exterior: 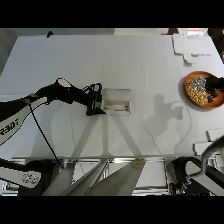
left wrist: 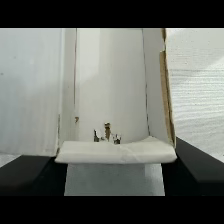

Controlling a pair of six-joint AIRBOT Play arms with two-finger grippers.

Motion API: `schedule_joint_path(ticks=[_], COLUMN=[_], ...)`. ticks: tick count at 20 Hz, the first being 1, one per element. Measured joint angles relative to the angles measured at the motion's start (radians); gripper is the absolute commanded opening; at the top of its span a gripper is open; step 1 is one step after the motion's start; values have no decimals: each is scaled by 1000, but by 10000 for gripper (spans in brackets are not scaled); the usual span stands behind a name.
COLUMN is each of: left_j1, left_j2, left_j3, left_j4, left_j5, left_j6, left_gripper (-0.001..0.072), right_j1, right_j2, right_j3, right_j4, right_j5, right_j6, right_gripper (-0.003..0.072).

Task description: Fold the box and place the chain.

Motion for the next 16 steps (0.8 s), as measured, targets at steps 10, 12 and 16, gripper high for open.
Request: schedule_joint_path(ticks=[10, 12, 16], left_j1=[0, 0, 0], left_j2=[0, 0, 0], left_j3=[0, 0, 0], left_j4=[0, 0, 0], left_j5=[0, 0, 0], left_j6=[0, 0, 0], left_gripper=[208, 208, 208], right_j1=[-57, -58, -58], right_j2=[-349, -390, -429], right_j3=[2, 3, 4], right_j4=[43, 31, 16], right_j5=[-240, -261, -235], right_j6=[63, 85, 101], right_gripper=[520, 513, 159])
